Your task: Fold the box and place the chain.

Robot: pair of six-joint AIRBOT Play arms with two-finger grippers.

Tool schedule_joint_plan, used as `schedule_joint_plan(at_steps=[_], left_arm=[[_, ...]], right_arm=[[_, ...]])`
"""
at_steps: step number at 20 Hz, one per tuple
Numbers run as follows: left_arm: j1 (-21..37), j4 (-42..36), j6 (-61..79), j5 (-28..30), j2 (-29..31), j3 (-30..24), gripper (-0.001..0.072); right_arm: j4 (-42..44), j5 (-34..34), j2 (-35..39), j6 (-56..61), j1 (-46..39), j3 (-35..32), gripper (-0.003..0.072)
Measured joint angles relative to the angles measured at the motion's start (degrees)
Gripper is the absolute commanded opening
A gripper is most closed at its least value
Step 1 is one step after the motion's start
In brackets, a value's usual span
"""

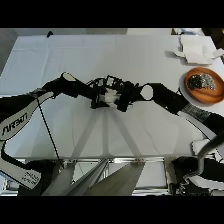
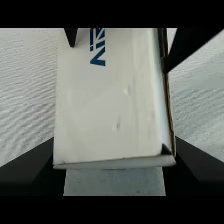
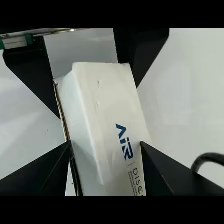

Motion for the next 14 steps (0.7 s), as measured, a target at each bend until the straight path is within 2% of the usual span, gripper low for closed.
schedule_joint_plan(at_steps=[5, 7, 14], left_arm=[[0.0, 0.02, 0.0, -0.02, 0.0, 0.0, 0.0228], [0.0, 0.02, -0.02, -0.02, 0.0, 0.0, 0.0228], [0.0, 0.02, -0.04, -0.02, 0.0, 0.0, 0.0228]], right_arm=[[-0.7, -0.02, 0.02, 0.24, 0.68, -0.04, 0.0486], [-0.81, 0.13, 0.04, 0.26, 0.76, -0.04, 0.0582], [-3.98, 0.13, 2.03, 0.26, 0.81, -0.07, 0.0632]])
